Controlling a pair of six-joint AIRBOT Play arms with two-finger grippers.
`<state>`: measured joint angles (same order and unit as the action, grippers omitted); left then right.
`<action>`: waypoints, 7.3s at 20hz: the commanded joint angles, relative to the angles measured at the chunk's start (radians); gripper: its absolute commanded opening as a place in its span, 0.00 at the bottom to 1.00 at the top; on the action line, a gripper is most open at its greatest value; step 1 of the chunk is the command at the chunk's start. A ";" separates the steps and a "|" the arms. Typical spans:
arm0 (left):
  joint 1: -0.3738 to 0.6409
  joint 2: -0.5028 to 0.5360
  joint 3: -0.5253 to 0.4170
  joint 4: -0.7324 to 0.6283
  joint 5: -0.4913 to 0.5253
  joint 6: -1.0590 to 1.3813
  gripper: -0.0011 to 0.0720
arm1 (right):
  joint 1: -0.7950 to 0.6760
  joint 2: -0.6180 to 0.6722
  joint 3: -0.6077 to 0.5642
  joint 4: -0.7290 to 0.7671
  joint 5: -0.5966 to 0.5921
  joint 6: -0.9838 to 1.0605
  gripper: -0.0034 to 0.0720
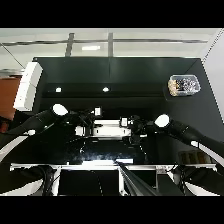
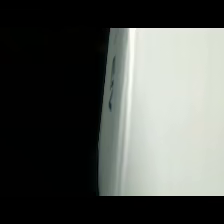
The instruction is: Fold the box and place the chain.
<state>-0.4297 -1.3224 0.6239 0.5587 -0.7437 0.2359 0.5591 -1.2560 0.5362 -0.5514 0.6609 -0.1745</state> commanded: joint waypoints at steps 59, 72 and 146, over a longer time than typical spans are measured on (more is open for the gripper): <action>0.091 0.103 -0.011 -0.099 0.068 -0.603 0.06 | 0.011 -0.001 0.000 -0.010 -0.015 0.010 0.68; 0.124 0.175 0.010 0.018 -0.008 -0.604 0.37 | 0.010 -0.001 0.000 -0.007 -0.015 0.010 0.68; -0.033 0.153 -0.129 0.060 -0.019 -0.153 0.27 | 0.011 -0.001 0.000 -0.010 -0.014 0.010 0.68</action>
<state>-0.4622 -1.1690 0.4957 0.6170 -0.7631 0.0830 0.5697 -1.2568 0.5362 -0.5613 0.6468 -0.1654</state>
